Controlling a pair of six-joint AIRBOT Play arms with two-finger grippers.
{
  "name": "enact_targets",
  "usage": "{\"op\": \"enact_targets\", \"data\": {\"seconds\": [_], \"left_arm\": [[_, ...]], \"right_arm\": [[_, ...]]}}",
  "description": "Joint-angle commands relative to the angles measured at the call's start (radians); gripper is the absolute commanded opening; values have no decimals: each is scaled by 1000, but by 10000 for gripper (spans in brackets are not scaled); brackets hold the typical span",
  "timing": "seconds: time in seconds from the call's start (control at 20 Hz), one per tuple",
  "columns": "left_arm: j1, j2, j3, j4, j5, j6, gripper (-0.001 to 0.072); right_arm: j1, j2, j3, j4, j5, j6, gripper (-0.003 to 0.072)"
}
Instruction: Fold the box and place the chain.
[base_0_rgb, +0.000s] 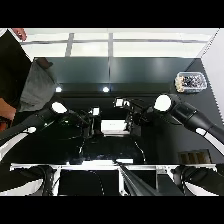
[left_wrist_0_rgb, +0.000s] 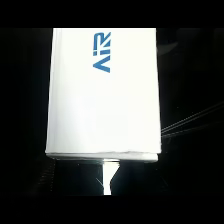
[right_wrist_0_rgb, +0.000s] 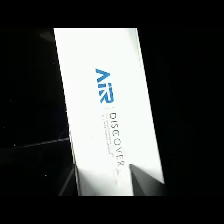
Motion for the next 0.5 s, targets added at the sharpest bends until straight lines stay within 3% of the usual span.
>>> {"op": "enact_targets", "data": {"seconds": [0.0, 0.25, 0.3, 0.35, 0.4, 0.45], "left_arm": [[0, -1, 0, 0, 1, 0, 441], [0, -1, 0, 0, 1, 0, 441], [0, -1, 0, 0, 1, 0, 441], [0, -1, 0, 0, 1, 0, 441], [0, -1, 0, 0, 1, 0, 441], [0, -1, 0, 0, 1, 0, 441]], "right_arm": [[-2, 16, -1, 11, 12, 47, 529], [-45, 130, 0, 7, 19, 196, 530], [-70, 166, 0, 7, 38, 283, 488], [-98, 189, -1, 5, 69, 382, 414], [-130, 195, -8, 12, 118, 488, 262], [-152, 195, -35, 50, 149, 516, 11]]}}
